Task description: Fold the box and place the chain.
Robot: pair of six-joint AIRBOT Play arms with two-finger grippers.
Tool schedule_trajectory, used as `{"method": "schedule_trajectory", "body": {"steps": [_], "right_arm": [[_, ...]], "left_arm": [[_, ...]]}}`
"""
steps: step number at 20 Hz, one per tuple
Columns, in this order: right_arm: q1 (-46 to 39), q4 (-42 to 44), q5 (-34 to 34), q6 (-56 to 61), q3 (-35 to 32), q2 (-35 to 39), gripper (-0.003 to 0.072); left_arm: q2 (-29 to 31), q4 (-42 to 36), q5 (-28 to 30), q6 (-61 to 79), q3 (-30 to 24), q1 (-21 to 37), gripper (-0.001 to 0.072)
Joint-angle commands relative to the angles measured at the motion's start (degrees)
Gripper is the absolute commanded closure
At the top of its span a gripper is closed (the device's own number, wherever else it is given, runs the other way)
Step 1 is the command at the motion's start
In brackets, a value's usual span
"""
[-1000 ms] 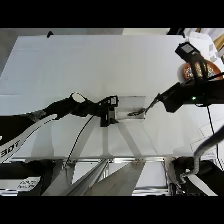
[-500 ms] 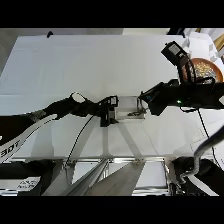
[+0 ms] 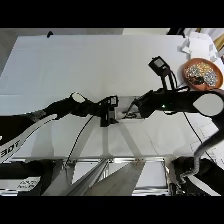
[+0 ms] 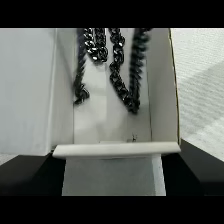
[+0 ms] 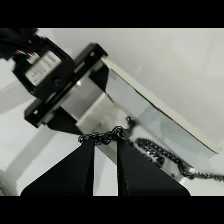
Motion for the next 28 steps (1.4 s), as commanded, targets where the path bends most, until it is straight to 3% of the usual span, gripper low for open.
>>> {"method": "schedule_trajectory", "body": {"steps": [1,9,14,16,19,23,25,28], "right_arm": [[0.09,0.11,-2.69,-0.44,-3.65,-3.85,0.0672],[0.09,0.83,-6.03,-0.37,-5.64,-17.51,0.0671],[1.73,1.16,-6.56,-0.39,-5.64,-18.82,0.0662],[2.32,1.33,-6.6,-0.37,-5.64,-18.78,0.0501],[2.38,0.83,-6.56,-0.37,-5.62,-17.38,0.0483],[-0.28,0.09,-5.07,-0.42,-5.6,-7.08,0.0483],[-5.7,-2.64,-1.57,0.22,-5.25,-1.4,0.0485],[-19.45,-3.43,5.73,0.26,-2.32,-0.42,0.0485]], "left_arm": [[0.02,0.02,0.0,0.0,-0.02,0.0,0.0624],[0.02,0.02,0.0,0.0,-0.02,0.0,0.0624],[0.02,0.02,0.0,0.02,-0.02,0.0,0.0624],[0.02,0.02,0.0,0.02,-0.02,0.0,0.0624],[0.02,0.02,0.02,0.02,-0.02,0.0,0.0624],[0.02,0.02,0.0,0.0,-0.02,0.0,0.0624],[0.02,0.0,0.0,0.0,-0.02,0.0,0.0624],[0.02,0.02,0.02,0.02,-0.02,0.0,0.0624]]}}
